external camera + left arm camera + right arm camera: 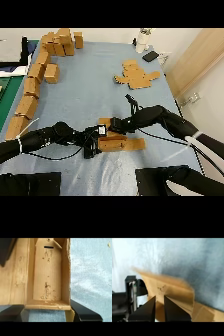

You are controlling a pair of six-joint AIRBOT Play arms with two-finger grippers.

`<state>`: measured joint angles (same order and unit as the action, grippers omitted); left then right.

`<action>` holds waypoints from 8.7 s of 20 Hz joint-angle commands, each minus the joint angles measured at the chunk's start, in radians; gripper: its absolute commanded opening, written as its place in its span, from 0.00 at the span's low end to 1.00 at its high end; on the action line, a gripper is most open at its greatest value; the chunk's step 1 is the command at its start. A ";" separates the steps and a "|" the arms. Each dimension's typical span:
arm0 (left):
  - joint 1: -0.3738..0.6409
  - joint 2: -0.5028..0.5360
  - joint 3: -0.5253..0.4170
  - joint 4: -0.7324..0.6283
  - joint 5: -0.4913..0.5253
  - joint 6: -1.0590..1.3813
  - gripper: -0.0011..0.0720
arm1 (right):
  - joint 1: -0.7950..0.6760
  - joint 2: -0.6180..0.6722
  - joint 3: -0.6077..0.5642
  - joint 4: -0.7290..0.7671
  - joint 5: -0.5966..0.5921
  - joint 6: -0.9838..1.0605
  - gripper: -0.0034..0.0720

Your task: Fold the box.

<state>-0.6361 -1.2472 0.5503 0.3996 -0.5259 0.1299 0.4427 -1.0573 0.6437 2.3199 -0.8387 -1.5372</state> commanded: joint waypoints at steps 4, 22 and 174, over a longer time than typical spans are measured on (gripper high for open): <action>0.000 0.000 0.001 0.000 0.000 0.000 0.73 | 0.000 -0.169 0.030 -0.064 0.037 -0.106 0.26; 0.000 0.000 0.001 0.000 0.000 0.000 0.73 | -0.013 -0.045 0.203 -0.181 -0.204 -0.173 0.26; 0.000 0.000 0.001 0.000 0.000 0.000 0.73 | -0.009 0.117 0.196 -0.805 -0.462 0.451 0.05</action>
<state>-0.6361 -1.2472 0.5503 0.3996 -0.5262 0.1299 0.6617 -0.9356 0.8886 1.4540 -1.4277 -0.8070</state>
